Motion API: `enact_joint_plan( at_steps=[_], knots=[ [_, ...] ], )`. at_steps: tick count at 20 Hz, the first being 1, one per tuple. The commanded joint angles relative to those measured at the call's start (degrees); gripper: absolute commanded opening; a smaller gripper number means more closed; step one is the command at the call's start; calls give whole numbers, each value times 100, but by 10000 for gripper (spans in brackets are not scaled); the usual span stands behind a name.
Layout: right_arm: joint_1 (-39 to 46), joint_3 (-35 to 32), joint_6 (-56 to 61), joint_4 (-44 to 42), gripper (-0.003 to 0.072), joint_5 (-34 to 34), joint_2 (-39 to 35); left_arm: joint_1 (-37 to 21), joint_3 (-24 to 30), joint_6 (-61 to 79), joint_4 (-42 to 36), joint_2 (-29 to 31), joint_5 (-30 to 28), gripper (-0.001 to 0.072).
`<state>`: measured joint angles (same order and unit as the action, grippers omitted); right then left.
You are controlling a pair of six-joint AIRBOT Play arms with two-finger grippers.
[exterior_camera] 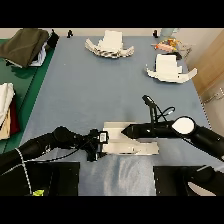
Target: Fold the box.
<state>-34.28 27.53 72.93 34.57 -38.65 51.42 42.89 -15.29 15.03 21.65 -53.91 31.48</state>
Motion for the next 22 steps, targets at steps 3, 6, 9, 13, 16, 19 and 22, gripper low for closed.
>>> enact_joint_plan(
  at_steps=[3, 6, 9, 13, 16, 19, 22],
  knots=[
    [22, 393, -658, 129, 22, 125, 1368, -2, -2, 2, 0, -4, 0, 508],
    [-90, 393, -837, 79, 22, 79, 1523, -2, -2, 4, 0, -4, 0, 508],
    [-155, 393, -852, 79, 22, 114, 1521, -2, -2, 2, 0, -4, 0, 509],
    [-155, 396, -852, 76, 22, 114, 1414, -2, -2, 2, 0, -4, 0, 508],
    [-149, 396, -855, 155, 22, 101, 966, -2, -2, 2, 0, -4, 0, 508],
    [-149, 396, -852, 529, 22, -151, 114, -2, -2, 4, 0, -4, 0, 509],
    [-153, 393, -909, 1145, 23, -920, -896, -2, -2, 2, 0, -4, 0, 508]
  ],
)
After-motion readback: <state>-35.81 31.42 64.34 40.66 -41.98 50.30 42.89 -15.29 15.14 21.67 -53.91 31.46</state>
